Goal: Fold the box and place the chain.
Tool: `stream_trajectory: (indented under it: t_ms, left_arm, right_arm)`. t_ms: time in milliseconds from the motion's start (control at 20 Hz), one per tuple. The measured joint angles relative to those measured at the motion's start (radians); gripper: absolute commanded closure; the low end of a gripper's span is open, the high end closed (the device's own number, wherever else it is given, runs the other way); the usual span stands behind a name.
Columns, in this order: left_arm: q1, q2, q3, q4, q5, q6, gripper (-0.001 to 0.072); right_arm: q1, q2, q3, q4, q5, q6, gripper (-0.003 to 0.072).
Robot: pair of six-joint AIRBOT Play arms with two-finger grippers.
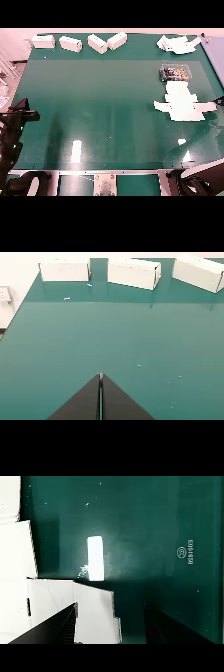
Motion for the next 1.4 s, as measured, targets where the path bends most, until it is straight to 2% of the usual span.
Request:
stream_trajectory:
  t_ms: [450, 500, 650, 700, 800, 850, 900, 950, 1250, 1400]
  left_arm:
    - [0.000, 0.000, 0.000, 0.000, 0.000, 0.000, 0.0688]
    - [0.000, 0.000, 0.000, 0.000, 0.000, 0.000, 0.0688]
    - [0.000, 0.000, 0.000, 0.000, 0.000, 0.000, 0.0688]
    - [0.000, 0.000, 0.000, 0.000, 0.000, 0.000, 0.0688]
    - [0.000, 0.000, 0.000, 0.000, 0.000, 0.000, 0.0688]
    - [0.000, 0.000, 0.000, 0.000, 0.000, 0.000, 0.0688]
    - [0.000, 0.000, 0.000, 0.000, 0.000, 0.000, 0.0688]
    - [0.000, 0.000, 0.000, 0.000, 0.000, 0.000, 0.0688]
    - [0.000, 0.000, 0.000, 0.000, 0.000, 0.000, 0.0688]
    - [0.000, 0.000, 0.000, 0.000, 0.000, 0.000, 0.0688]
  right_arm:
    - [0.014, -0.054, 0.006, 0.015, 0.119, 0.002, 0.0221]
    - [0.018, -0.058, 0.006, 0.016, 0.131, 0.002, 0.0255]
    - [0.034, -0.069, 0.006, 0.027, 0.166, -0.001, 0.0278]
    - [0.038, -0.072, 0.006, 0.027, 0.177, -0.003, 0.0298]
    - [0.049, -0.080, 0.004, 0.029, 0.194, -0.010, 0.0425]
    - [0.055, -0.084, 0.003, 0.029, 0.200, -0.016, 0.0513]
    - [0.060, -0.085, 0.003, 0.029, 0.207, -0.021, 0.0645]
    - [0.065, -0.087, 0.003, 0.035, 0.224, -0.025, 0.0671]
    - [0.082, -0.070, -0.004, 0.047, 0.278, 0.010, 0.0672]
    - [0.108, -0.036, -0.019, 0.122, 0.288, 0.035, 0.0672]
